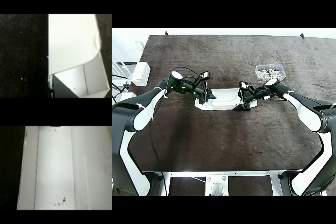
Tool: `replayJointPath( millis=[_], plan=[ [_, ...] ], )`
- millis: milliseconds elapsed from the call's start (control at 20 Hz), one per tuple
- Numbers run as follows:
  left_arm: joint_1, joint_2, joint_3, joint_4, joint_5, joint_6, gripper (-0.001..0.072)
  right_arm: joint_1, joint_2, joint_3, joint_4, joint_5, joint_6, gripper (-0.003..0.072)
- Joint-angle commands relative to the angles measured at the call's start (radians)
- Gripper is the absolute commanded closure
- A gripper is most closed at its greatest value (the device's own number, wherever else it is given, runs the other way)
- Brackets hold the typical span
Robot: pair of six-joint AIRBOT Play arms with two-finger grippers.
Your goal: Fold the box and place the chain.
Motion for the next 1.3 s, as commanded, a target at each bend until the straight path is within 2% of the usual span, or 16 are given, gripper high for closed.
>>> replayJointPath(
  millis=[0, 50, 400, 500, 1250],
  plan=[
    [0.001, 0.0, 0.0, 0.0, 0.0, 0.0, 0.0688, 0.001, -0.002, 0.001, 0.014, 0.001, -0.005, 0.001],
    [0.0, 0.0, 0.0, 0.0, 0.0, 0.0, 0.0688, 0.0, -0.003, 0.001, 0.015, 0.001, -0.005, 0.0032],
    [0.001, 0.0, 0.0, 0.0, 0.0, 0.0, 0.0688, -0.006, -0.011, 0.001, 0.022, 0.005, -0.005, 0.0058],
    [0.001, 0.0, 0.0, 0.0, 0.0, 0.0, 0.0688, -0.006, -0.011, 0.001, 0.022, 0.005, -0.005, 0.009],
    [0.001, 0.0, 0.0, 0.0, 0.0, 0.0, 0.0688, -0.006, -0.011, 0.001, 0.022, 0.004, -0.005, 0.009]
  ],
)
